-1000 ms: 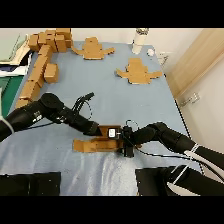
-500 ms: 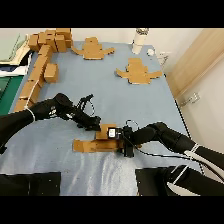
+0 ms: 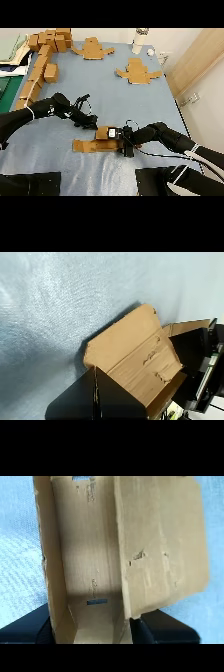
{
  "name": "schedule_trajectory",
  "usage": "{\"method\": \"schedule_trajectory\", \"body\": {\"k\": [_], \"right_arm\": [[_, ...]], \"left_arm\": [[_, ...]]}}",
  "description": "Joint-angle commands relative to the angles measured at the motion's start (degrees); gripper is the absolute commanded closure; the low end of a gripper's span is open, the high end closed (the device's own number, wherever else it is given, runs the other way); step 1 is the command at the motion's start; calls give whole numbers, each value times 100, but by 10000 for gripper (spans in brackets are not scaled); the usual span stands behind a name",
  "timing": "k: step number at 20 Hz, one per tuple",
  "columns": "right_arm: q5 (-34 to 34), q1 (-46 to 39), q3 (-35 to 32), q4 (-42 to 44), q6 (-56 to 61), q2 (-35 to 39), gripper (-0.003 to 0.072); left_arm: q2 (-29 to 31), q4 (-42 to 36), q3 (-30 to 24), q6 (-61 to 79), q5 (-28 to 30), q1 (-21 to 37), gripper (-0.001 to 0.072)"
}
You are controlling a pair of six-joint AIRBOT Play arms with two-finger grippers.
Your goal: Fold the box.
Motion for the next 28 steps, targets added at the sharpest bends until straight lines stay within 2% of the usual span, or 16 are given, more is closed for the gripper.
{"method": "schedule_trajectory", "body": {"k": [1, 5, 6, 10, 13, 16, 17, 18, 19, 21, 24, 25, 26, 28], "right_arm": [[0, 2, -2, 2, 2, 4, 186], [0, 2, -2, 2, 0, 4, 185], [0, 2, -2, 2, 2, 4, 185], [0, 2, -2, 2, 0, 4, 186], [0, 2, -2, 2, 0, 4, 186], [2, 2, -2, 2, 0, 4, 185], [0, 2, -2, 2, 0, 4, 185], [0, 2, -2, 2, 0, 4, 185], [0, 2, -2, 2, 0, 4, 185], [0, 2, -2, 0, 0, 4, 186], [0, 2, -2, 2, 0, 4, 185], [0, 2, -2, 2, 0, 4, 186], [0, 2, -2, 2, 0, 4, 186], [0, 2, -2, 2, 2, 4, 186]], "left_arm": [[44, -363, 4, 966, -470, 326, 696], [597, -468, 2, 3134, -1609, 911, 696], [837, -372, -13, 3338, -1648, 973, 697], [1738, 398, -168, 3965, -1294, 686, 697], [2190, 1034, -387, 4669, -839, -22, 696], [2277, 4, -1069, 7197, -586, -31, 692], [2277, -127, -1318, 7648, -267, -68, 569], [2277, -151, -1552, 7681, 153, -125, 246], [2280, -146, -1742, 7670, 468, -153, 150], [2277, -92, -1969, 7670, 675, -151, 149], [2277, 190, -2026, 7506, 662, -144, 148], [2277, 282, -2026, 7357, 660, -133, 127], [2275, 356, -2026, 7213, 667, -133, -1], [2271, 420, -2039, 7016, 640, -133, -1]]}}
